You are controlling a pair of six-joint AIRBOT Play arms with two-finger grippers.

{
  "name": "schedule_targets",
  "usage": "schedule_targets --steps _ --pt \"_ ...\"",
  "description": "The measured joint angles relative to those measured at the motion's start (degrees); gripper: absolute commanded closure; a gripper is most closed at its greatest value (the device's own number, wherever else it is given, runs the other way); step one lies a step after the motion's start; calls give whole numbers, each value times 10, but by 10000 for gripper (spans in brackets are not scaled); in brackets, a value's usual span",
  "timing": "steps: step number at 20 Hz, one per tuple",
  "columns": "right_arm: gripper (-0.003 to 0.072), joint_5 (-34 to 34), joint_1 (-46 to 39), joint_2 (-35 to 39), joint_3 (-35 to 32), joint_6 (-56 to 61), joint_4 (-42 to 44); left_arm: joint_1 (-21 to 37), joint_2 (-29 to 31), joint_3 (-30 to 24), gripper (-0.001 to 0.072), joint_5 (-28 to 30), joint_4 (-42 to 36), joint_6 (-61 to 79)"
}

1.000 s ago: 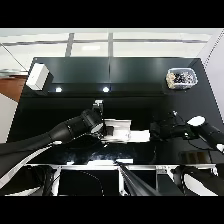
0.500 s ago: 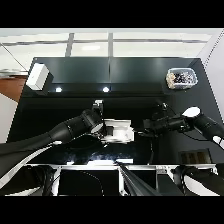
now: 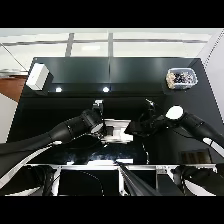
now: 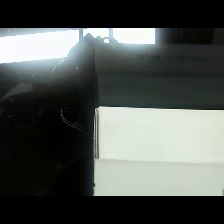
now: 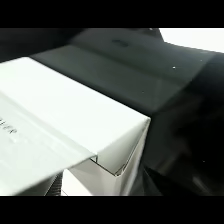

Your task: Fold the box and place the chain.

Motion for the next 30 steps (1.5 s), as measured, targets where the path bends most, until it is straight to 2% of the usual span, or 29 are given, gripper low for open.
schedule_targets --steps 1,3,9,11,12,13,25,26,29,30 --pt "154 -6 19 0 12 35 -36 0 0 0 683 0 0 0" --pt "223 -13 51 0 33 95 -99 0 0 0 683 0 0 0" --pt "223 -14 115 -2 72 225 -217 0 0 0 683 0 0 0" --pt "228 -11 129 -4 79 252 -236 0 0 0 683 1 0 0" --pt "298 -9 136 -5 82 264 -243 0 0 0 683 1 0 0" --pt "326 -8 142 -5 84 274 -249 0 0 0 683 1 0 0" --pt "330 4 199 -30 101 369 -333 0 0 0 683 2 0 0" --pt "379 4 200 -36 106 376 -338 0 0 0 683 2 0 0" --pt "408 6 203 -46 115 399 -350 0 0 0 683 3 0 0" --pt "458 5 203 -48 116 405 -353 0 0 0 683 3 0 0"
